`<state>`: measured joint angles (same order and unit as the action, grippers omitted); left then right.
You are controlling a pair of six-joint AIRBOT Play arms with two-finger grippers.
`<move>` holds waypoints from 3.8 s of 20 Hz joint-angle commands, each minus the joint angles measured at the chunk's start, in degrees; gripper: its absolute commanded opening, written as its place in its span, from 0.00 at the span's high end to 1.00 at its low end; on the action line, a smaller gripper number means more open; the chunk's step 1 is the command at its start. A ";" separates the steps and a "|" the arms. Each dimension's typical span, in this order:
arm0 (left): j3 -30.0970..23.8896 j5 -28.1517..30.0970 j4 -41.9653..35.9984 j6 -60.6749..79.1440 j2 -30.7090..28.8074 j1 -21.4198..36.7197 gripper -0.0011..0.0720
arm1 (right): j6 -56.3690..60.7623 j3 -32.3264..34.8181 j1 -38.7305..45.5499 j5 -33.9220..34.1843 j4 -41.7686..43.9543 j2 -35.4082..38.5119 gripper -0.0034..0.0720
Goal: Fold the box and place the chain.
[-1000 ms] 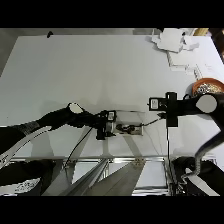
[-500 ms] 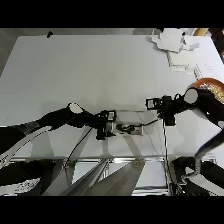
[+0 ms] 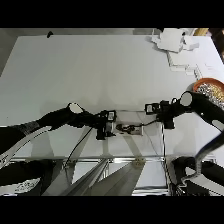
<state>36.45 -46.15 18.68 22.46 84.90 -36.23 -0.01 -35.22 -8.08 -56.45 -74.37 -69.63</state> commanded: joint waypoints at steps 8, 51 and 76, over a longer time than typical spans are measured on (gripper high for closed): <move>0.07 0.00 0.00 0.02 -0.04 0.07 0.70 | 6.60 0.85 -0.09 -4.98 1.79 13.11 0.93; 0.07 -0.42 0.00 0.02 -0.04 0.07 0.70 | -0.59 0.87 5.29 2.08 2.75 9.49 0.71; 0.07 -0.42 0.00 0.02 -0.04 0.07 0.70 | 1.07 0.96 4.81 -17.73 22.29 28.50 0.93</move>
<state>36.45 -46.57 18.68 22.48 84.90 -36.21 -0.32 -34.28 -2.90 -68.45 -61.30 -48.40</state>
